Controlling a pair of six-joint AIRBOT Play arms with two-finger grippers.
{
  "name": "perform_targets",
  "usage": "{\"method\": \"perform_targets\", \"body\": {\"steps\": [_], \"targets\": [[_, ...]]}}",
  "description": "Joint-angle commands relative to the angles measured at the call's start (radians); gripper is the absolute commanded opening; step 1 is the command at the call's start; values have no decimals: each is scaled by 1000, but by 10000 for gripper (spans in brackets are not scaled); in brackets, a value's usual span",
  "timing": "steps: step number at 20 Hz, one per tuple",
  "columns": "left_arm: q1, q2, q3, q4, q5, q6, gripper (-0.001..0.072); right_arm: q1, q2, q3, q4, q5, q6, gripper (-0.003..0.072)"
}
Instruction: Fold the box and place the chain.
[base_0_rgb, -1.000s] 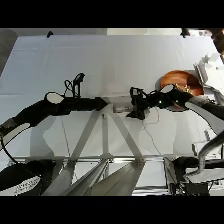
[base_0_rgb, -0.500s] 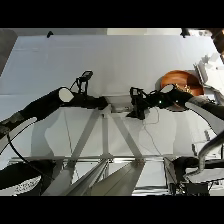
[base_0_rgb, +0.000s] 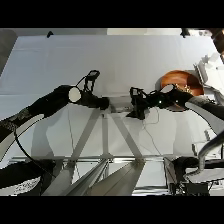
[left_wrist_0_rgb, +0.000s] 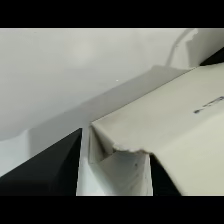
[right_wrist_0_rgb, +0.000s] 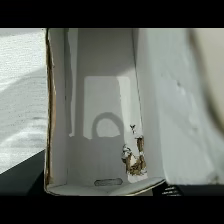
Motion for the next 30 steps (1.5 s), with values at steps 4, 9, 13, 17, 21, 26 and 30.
{"method": "perform_targets", "body": {"steps": [4, 9, 13, 17, 21, 26, 30], "targets": [[-4, -1, 13, 60, -6, -52, 449, 0, 1, 1, 0, 0, 0, 403], [-4, -1, 63, 35, -51, -47, 698, 0, 1, 1, 0, 0, 0, 403], [-4, -2, 126, 37, -171, -32, 695, 0, 1, 1, 0, 0, 0, 403], [-13, -8, 139, 60, -213, -49, 692, 0, 1, 1, 0, 0, 0, 403], [-45, -29, 139, 184, -253, -266, 693, 0, 1, 1, 0, 0, 0, 403], [-61, -58, 146, 250, -204, -470, 691, 0, 1, 1, 0, 0, 0, 403], [-92, -121, 200, 298, -245, -528, 691, 0, 1, 1, 0, 0, 0, 403]]}}
